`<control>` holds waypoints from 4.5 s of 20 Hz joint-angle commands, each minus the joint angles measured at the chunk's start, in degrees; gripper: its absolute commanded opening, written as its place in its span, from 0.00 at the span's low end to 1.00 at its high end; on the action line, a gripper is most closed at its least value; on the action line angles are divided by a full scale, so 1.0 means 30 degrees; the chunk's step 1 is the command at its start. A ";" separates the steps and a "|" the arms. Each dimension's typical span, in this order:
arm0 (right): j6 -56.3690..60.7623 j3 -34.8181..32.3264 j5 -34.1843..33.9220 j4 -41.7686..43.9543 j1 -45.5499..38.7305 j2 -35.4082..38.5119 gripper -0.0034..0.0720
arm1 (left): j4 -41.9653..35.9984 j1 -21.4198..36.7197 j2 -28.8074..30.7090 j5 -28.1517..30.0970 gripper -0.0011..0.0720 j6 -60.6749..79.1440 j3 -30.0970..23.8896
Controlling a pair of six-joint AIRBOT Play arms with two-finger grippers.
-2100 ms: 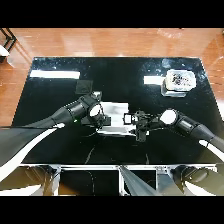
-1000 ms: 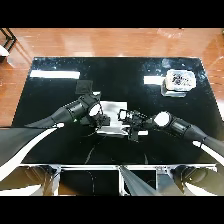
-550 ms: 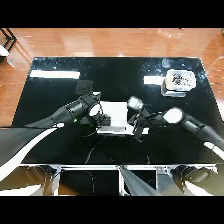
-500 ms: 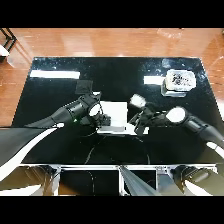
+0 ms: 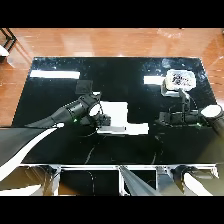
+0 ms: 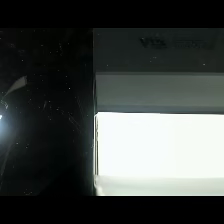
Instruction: Fold the box and place the chain.
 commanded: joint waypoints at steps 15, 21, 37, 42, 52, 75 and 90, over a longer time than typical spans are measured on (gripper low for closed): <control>-0.1581 0.0780 0.0998 0.7125 0.4124 -0.4444 0.93 | 0.0000 0.0015 -0.0015 -0.0168 0.05 0.0000 -0.0007; -0.0962 0.1843 0.2506 0.7089 0.5202 -0.4444 0.93 | 0.0007 0.0022 -0.0015 -0.0168 0.05 0.0007 -0.0007; 0.6666 0.3650 -0.3665 0.0437 1.2101 -0.4444 0.67 | 0.0000 0.0000 -0.0015 -0.0168 0.05 0.0007 -0.0007; 1.1737 0.4998 -0.3490 -0.4116 1.3398 -0.4444 0.67 | 0.0000 0.0000 -0.0015 -0.0168 0.05 0.0007 -0.0007; 1.7551 0.7803 -0.0874 -0.9479 1.5664 -0.6309 0.53 | 0.0000 -0.0015 -0.0015 -0.0160 0.05 0.0007 -0.0007; 2.0050 0.9493 0.1348 -1.1111 1.6502 -0.8757 0.35 | -0.0007 -0.0015 -0.0015 -0.0102 0.05 0.0066 -0.0007; 2.0458 1.0010 0.2040 -1.1285 1.6502 -0.8750 0.53 | -0.0015 -0.0015 -0.0007 -0.0102 0.05 0.0058 -0.0007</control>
